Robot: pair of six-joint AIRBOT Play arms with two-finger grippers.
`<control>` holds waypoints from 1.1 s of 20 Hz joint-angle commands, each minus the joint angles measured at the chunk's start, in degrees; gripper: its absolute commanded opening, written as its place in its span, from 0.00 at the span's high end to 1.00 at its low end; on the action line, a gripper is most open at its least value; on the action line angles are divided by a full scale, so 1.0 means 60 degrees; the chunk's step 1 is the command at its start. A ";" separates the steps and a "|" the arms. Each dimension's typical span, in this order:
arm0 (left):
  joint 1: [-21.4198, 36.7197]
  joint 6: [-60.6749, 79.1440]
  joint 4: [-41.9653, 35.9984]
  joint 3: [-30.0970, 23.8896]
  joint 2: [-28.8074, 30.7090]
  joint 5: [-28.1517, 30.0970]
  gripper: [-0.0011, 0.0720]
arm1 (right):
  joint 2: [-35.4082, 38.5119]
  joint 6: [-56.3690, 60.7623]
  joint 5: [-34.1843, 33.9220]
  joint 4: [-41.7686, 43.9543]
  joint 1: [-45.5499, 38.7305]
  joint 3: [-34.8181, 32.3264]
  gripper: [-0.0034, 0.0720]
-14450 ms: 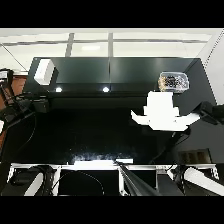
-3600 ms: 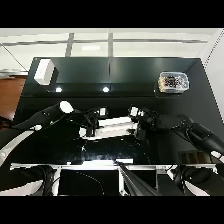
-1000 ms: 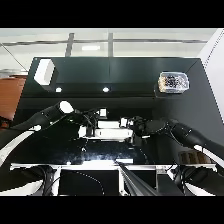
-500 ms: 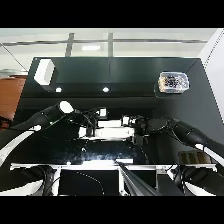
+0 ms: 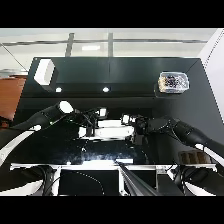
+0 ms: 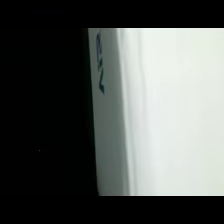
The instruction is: Fold the box and place the chain.
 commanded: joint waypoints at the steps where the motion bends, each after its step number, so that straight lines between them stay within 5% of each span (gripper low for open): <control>1: 0.0000 -0.0004 0.0000 0.0011 -0.0004 0.0007 0.95 | -0.0018 0.0000 -0.0058 0.0073 0.0113 -0.0004 0.03; 22: 0.0000 -0.0004 -0.0007 0.0011 -0.0004 0.0033 0.95 | -0.0157 0.0098 -0.0062 -0.0004 0.0459 -0.0004 0.03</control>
